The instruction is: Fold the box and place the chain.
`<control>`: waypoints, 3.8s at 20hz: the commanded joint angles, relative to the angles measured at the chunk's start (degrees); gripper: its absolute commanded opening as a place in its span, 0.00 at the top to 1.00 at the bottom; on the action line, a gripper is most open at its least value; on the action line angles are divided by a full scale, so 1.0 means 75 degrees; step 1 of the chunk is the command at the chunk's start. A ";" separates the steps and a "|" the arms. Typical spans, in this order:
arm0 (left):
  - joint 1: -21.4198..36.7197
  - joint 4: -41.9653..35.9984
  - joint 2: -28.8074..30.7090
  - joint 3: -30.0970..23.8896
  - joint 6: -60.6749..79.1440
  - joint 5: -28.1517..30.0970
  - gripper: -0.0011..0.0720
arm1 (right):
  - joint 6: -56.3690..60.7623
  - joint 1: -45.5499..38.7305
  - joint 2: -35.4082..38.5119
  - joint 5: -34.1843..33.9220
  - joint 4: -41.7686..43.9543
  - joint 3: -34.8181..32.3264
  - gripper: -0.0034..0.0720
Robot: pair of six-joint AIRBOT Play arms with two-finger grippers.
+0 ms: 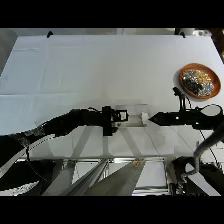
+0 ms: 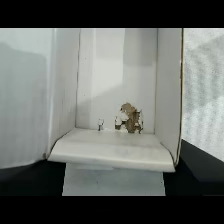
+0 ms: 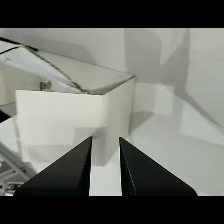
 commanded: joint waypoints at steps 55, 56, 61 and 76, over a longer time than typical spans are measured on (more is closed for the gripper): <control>0.0006 0.0003 0.0003 0.0000 0.0003 0.0003 0.72 | 0.7676 0.5359 -0.2104 -0.1498 -0.5779 0.2261 0.60; 0.0006 0.0003 0.0003 0.0000 0.0003 0.0003 0.72 | 0.7743 0.5359 -0.2104 -0.1495 -0.5779 0.2261 0.63; 0.0006 0.0003 0.0003 0.0000 0.0003 0.0003 0.72 | 0.7927 0.5359 -0.2104 -0.1457 -0.5791 0.2259 0.92; 0.0006 0.0003 0.0003 0.0000 0.0003 0.0000 0.72 | 0.8935 0.5694 -0.2294 -0.1638 -0.6473 0.2259 0.68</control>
